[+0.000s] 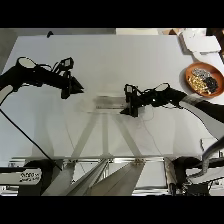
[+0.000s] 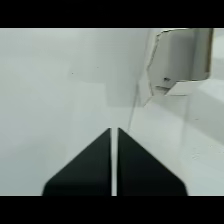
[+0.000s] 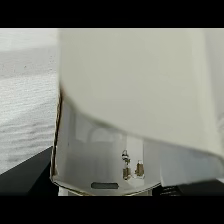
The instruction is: Fold the box and place the chain.
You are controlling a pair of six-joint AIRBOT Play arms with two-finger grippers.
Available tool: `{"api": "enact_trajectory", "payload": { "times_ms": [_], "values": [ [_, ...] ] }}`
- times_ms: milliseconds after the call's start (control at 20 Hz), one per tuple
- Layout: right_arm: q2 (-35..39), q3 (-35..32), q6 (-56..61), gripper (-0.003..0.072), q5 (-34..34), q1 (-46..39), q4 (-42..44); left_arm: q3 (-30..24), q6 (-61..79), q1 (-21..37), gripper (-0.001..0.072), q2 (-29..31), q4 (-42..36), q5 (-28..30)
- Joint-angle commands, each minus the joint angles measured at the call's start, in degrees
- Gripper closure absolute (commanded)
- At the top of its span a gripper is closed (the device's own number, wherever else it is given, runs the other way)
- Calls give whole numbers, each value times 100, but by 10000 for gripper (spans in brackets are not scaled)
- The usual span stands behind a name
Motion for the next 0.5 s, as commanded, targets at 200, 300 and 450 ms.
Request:
{"api": "enact_trajectory", "payload": {
  "times_ms": [200,300,450],
  "values": [
    [2,-2,4,281,-4,-2,7,-157,-479,-787,703,201,-179,-1054],
    [2,0,4,281,-4,-2,7,-157,-481,-1095,703,48,-535,-758],
    [2,-2,4,281,-4,-2,7,-157,-719,-1152,703,-275,-1270,42]
  ]
}}
